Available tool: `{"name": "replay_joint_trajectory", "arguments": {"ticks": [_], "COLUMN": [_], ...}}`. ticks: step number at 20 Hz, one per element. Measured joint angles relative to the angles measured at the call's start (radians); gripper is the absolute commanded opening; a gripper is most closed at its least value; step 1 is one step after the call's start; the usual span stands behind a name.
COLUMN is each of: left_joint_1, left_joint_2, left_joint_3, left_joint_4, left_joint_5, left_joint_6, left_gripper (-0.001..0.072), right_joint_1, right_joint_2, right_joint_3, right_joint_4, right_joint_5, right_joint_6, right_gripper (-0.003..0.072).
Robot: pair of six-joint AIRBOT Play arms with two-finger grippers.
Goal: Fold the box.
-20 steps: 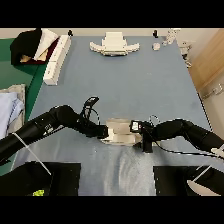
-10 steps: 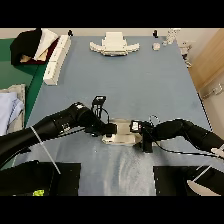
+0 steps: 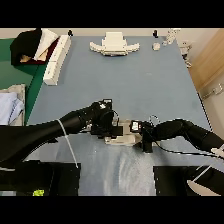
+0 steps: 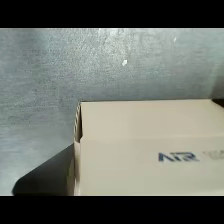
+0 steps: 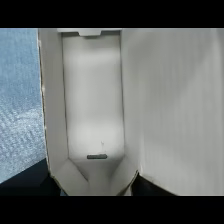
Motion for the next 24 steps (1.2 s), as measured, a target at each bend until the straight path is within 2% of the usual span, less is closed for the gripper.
{"name": "replay_joint_trajectory", "arguments": {"ticks": [3, 4, 5, 6, 13, 14, 15, 16, 24], "left_joint_1": [-0.006, -0.009, -0.013, -0.019, -0.042, -0.043, -0.044, -0.046, -0.046], "left_joint_2": [-0.039, -0.045, -0.050, -0.053, -0.061, -0.061, -0.061, -0.062, -0.008], "left_joint_3": [0.031, 0.036, 0.040, 0.043, 0.049, 0.049, 0.049, 0.049, 0.049], "left_joint_4": [0.026, 0.043, 0.054, 0.072, 0.119, 0.120, 0.119, 0.117, 0.096], "left_joint_5": [-0.034, -0.040, -0.043, -0.047, -0.059, -0.059, -0.058, -0.052, -0.073], "left_joint_6": [-0.028, -0.043, -0.058, -0.073, -0.116, -0.117, -0.116, -0.115, -0.089], "left_gripper": [0.0309, 0.0282, 0.0109, 0.0021, 0.0020, 0.0055, 0.0334, 0.0480, 0.0478], "right_joint_1": [0.000, 0.000, 0.000, 0.000, 0.000, 0.000, 0.000, 0.000, 0.000], "right_joint_2": [0.000, 0.000, 0.000, 0.000, 0.000, 0.000, 0.000, 0.000, 0.000], "right_joint_3": [0.000, 0.000, 0.000, 0.000, 0.000, 0.000, 0.000, 0.000, 0.000], "right_joint_4": [0.000, 0.000, 0.000, 0.000, 0.000, 0.000, 0.000, 0.000, 0.000], "right_joint_5": [0.000, 0.000, 0.000, 0.000, 0.000, 0.000, 0.000, 0.000, 0.000], "right_joint_6": [0.000, 0.000, 0.000, 0.000, 0.000, 0.000, 0.000, 0.000, 0.000], "right_gripper": [0.0552, 0.0552, 0.0552, 0.0552, 0.0552, 0.0552, 0.0552, 0.0552, 0.0552]}}
